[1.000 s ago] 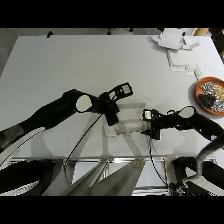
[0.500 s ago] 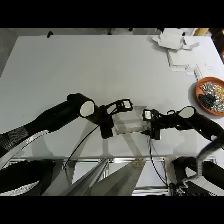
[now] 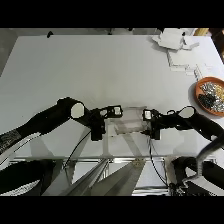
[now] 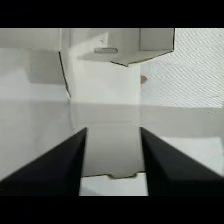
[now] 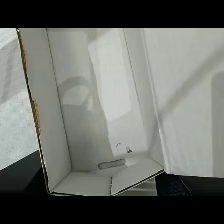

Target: Fold the box and place the chain.

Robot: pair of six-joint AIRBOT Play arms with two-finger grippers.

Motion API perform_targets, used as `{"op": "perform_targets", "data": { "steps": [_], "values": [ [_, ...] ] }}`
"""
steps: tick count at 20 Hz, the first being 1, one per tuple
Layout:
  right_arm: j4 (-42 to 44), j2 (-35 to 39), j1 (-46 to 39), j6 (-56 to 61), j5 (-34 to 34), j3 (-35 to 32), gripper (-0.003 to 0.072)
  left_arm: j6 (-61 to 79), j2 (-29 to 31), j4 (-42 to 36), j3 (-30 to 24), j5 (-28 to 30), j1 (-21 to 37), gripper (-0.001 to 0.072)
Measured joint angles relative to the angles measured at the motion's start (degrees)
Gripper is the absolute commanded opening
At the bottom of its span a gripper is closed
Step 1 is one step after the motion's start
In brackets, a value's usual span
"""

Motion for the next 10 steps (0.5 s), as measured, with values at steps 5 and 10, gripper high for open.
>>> {"op": "perform_targets", "data": {
  "steps": [5,10],
  "values": [
    [0.02,0.0,0.0,0.04,0.0,0.0,0.0404,12.39,-1.53,-2.84,-0.52,6.36,0.04,0.0512],
    [0.0,0.0,0.0,0.0,-0.02,0.0,0.0404,17.62,-3.56,-4.66,-0.61,8.94,-0.33,0.0496]
  ]
}}
